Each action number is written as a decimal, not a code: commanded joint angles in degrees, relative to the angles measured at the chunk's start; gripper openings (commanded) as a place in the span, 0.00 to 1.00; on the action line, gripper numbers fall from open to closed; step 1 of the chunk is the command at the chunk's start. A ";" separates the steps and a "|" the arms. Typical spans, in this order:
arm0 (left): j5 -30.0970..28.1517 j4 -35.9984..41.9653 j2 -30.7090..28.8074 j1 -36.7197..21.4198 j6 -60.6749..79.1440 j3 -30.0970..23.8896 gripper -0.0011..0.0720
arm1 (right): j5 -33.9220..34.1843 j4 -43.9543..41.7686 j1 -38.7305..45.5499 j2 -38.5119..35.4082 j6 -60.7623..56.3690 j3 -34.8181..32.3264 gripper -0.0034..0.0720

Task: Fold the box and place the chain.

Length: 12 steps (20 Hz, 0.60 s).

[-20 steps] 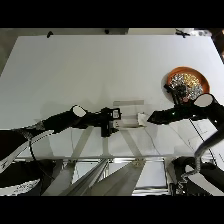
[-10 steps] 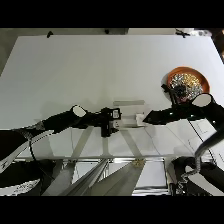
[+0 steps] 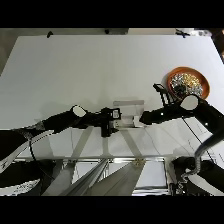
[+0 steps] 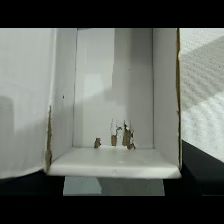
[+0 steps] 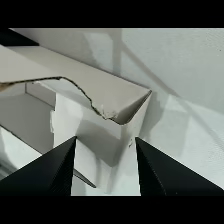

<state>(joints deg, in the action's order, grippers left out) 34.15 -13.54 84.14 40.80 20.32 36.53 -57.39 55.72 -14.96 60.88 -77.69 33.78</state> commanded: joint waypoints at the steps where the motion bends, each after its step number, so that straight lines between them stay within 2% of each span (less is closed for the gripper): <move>1: -0.02 0.00 -0.04 0.00 0.02 -0.02 0.30 | 1.44 6.67 -3.19 0.00 -7.43 0.76 0.56; 4: 0.00 0.00 -0.04 0.00 0.02 -0.02 0.30 | 0.92 14.64 -6.78 0.79 -16.52 2.56 0.56; 9: -0.02 0.00 -0.04 0.00 0.02 -0.02 0.30 | 0.74 15.72 -12.79 4.94 -23.52 7.21 0.56; 12: 0.00 0.00 -0.04 0.00 0.02 -0.02 0.30 | -1.97 19.43 -16.33 8.92 -29.57 8.35 0.56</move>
<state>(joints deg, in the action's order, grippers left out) 34.20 -13.54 84.14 40.82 20.34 36.53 -57.28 71.64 -28.03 66.78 -100.73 40.71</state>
